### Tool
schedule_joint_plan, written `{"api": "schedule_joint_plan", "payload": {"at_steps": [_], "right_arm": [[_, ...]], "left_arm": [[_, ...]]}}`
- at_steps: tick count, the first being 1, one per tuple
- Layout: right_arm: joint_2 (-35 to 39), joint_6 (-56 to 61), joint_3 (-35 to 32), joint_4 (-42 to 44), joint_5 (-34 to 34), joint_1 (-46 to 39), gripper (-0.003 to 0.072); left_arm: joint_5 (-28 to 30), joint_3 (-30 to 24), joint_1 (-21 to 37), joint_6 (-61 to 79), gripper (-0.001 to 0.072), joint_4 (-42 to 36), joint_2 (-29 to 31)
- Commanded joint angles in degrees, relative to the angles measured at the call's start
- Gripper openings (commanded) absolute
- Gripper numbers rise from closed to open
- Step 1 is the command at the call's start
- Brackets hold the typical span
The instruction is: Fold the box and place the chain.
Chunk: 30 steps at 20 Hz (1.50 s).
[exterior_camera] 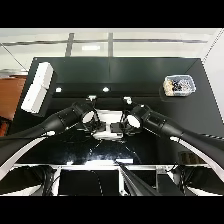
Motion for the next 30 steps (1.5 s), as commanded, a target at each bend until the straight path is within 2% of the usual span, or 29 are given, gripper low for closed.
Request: {"api": "schedule_joint_plan", "payload": {"at_steps": [1, 8, 9, 30], "right_arm": [[-1.92, 4.46, 1.7, -2.08, 1.73, 1.27, 0.0238], [-2.34, 8.02, 1.7, -2.19, -1.4, 1.57, 0.0236], [-2.34, 8.02, 1.7, -2.36, -1.36, 1.57, 0.0191], [-4.87, 9.35, 1.7, -3.63, -1.2, 1.55, 0.019]], "left_arm": [[-0.09, 0.04, 0.0, 0.04, 0.0029, -0.07, -0.04], [-0.09, 0.04, 0.0, 0.09, 0.0028, -0.04, -0.04], [-0.09, 0.04, 0.0, 0.09, 0.0028, -0.04, -0.04], [-0.04, 0.04, -0.02, 0.07, 0.0029, -0.09, -0.04]]}}
